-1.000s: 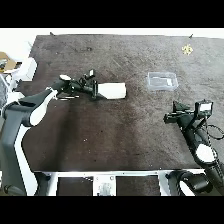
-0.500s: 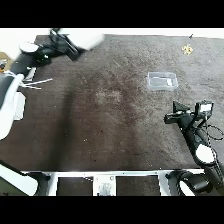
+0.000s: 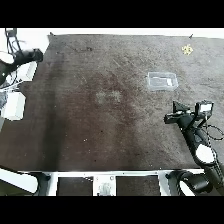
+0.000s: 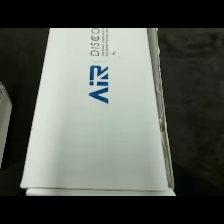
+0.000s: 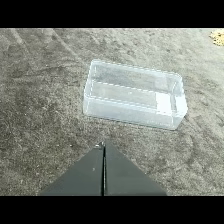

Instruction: Fold the box and place the chain.

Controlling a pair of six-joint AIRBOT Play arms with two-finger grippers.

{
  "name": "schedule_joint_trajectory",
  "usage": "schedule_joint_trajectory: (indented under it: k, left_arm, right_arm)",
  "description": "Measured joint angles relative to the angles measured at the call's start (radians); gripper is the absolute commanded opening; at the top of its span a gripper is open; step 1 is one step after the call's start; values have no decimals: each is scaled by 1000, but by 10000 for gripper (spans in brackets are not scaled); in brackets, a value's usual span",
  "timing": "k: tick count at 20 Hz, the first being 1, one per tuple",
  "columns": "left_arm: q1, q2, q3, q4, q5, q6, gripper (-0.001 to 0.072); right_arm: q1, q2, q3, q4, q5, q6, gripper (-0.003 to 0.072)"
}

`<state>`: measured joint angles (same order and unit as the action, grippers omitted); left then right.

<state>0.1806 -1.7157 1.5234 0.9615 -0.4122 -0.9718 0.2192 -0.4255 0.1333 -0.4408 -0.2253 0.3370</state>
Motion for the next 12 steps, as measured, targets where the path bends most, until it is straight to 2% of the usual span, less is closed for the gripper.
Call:
schedule_joint_trajectory:
  k: [5, 12]
  left_arm:
    - [25, -72, -38, 64, 37, -51, 7]
    - [26, -154, -47, 73, 90, -29, 8]
  right_arm:
    - [0, 0, 0, 0, 0, 0, -1]
    - [0, 0, 0, 0, 0, 1, -2]
